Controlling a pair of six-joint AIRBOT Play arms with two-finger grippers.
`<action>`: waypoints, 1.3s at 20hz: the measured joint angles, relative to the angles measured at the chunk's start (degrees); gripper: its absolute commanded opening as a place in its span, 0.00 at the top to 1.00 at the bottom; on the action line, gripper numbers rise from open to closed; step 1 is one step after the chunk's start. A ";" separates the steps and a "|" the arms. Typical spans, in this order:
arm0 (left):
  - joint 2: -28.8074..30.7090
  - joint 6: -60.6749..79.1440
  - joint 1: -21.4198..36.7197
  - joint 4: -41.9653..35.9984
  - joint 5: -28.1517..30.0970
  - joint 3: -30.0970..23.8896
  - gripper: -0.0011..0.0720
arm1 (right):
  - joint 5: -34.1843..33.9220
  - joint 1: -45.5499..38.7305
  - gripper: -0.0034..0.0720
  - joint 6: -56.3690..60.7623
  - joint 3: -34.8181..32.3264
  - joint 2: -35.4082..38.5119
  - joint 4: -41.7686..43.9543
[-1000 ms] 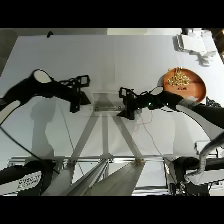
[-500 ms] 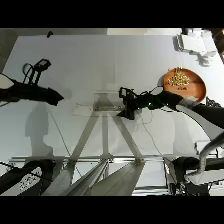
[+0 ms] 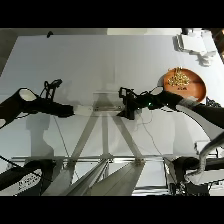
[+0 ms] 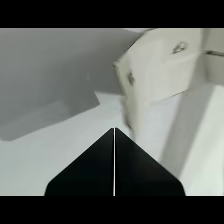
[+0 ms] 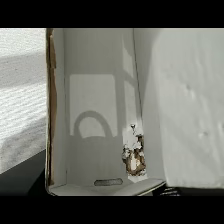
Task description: Fold the box and place the chain.
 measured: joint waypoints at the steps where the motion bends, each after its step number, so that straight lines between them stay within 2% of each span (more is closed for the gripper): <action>1: -0.31 0.09 -0.70 -1.57 0.17 -0.15 0.98 | 0.00 0.00 0.42 0.00 0.00 0.00 -0.02; 5: -0.85 2.19 -1.99 -7.41 1.29 -0.44 0.98 | 0.00 0.00 0.42 -0.02 0.00 0.00 -0.02; 17: -1.03 6.25 -7.76 -18.12 7.30 -0.50 0.96 | 0.00 0.00 0.42 -0.02 0.00 0.00 0.00; 18: -1.03 6.38 -7.96 -19.32 7.52 -0.50 0.90 | 0.00 0.00 0.42 -0.02 0.00 0.00 0.00; 20: -1.03 6.40 -8.13 -20.87 7.80 -0.50 0.58 | 0.00 0.00 0.42 -0.02 0.00 0.00 -0.02; 26: -1.03 5.40 -8.28 -22.51 8.79 -0.50 0.58 | 0.00 0.00 0.42 0.00 0.00 0.00 -0.02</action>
